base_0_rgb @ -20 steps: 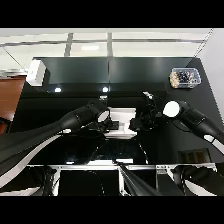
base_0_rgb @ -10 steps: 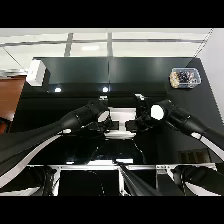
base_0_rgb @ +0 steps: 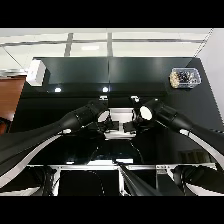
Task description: Fold the box and place the chain.
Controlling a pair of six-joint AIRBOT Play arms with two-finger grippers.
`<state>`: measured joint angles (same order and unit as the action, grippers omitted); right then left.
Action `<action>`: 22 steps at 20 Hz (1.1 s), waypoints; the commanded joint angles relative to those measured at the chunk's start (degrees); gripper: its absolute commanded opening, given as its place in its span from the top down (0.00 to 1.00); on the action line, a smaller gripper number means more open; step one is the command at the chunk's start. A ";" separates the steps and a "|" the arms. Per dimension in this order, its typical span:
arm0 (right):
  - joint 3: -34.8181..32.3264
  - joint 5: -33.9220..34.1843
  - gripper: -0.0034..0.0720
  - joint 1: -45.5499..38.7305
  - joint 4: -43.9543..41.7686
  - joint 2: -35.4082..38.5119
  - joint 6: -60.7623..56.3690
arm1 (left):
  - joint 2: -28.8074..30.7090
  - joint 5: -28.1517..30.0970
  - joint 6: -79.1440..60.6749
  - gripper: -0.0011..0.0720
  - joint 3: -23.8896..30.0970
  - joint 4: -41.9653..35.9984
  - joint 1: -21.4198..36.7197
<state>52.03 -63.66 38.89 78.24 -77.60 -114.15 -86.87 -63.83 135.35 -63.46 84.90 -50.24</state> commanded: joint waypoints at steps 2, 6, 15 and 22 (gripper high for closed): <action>1.60 -4.09 0.54 1.92 4.35 -1.14 -6.45 | 0.02 -0.02 0.00 0.95 0.00 0.07 0.02; 1.60 -2.84 0.54 1.92 2.82 -1.14 -9.38 | 0.02 -0.02 0.00 0.95 0.00 0.07 0.02; 1.60 1.36 0.94 1.92 -0.63 -1.14 -11.50 | 0.00 -0.02 0.00 0.95 0.00 0.07 0.02; 1.64 3.63 0.72 1.92 -2.64 -1.11 -11.50 | 0.00 -0.02 0.00 0.95 0.00 0.07 0.02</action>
<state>53.58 -61.54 40.75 77.21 -78.76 -125.40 -86.87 -64.12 135.35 -63.46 85.32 -50.24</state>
